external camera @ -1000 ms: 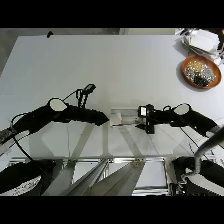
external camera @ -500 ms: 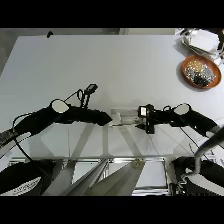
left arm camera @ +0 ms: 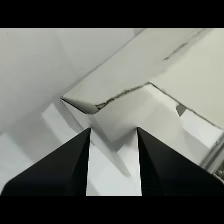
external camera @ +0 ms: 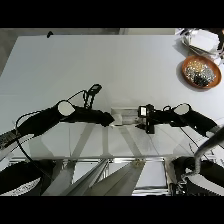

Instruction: Fold the box and place the chain.

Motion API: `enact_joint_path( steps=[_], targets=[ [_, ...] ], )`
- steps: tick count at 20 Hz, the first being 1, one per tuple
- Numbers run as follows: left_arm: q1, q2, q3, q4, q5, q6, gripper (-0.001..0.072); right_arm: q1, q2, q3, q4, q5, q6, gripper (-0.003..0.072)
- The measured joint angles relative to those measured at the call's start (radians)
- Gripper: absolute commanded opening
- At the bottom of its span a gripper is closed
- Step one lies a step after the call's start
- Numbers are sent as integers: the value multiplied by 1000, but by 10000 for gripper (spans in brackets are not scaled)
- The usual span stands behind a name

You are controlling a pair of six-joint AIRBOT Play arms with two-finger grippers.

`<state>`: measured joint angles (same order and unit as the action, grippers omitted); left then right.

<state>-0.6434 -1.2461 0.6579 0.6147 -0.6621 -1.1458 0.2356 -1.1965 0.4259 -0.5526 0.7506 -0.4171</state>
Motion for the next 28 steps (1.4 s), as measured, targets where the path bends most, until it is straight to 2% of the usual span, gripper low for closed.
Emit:
enact_joint_path(
  steps=[5, 11, 19, 25, 26, 28],
  targets=[
    [-37, -23, 87, 202, -21, -259, 333, 0, 0, 0, 0, 0, 0, 335],
    [-99, -101, 215, 388, -122, -523, 333, 0, 0, 0, 0, 0, 0, 335],
    [-130, -147, 309, 554, -257, -830, 333, 0, 0, 0, 0, -1, -1, 335],
    [-174, -234, 414, 616, -327, -988, 331, 0, 0, 0, 0, -2, 1, 335],
    [-179, -251, 432, 628, -350, -1024, 325, 0, 0, 0, 0, -2, 1, 335],
    [-192, -279, 471, 660, -380, -1078, 261, 0, 0, 0, 0, -2, 1, 335]
  ],
)
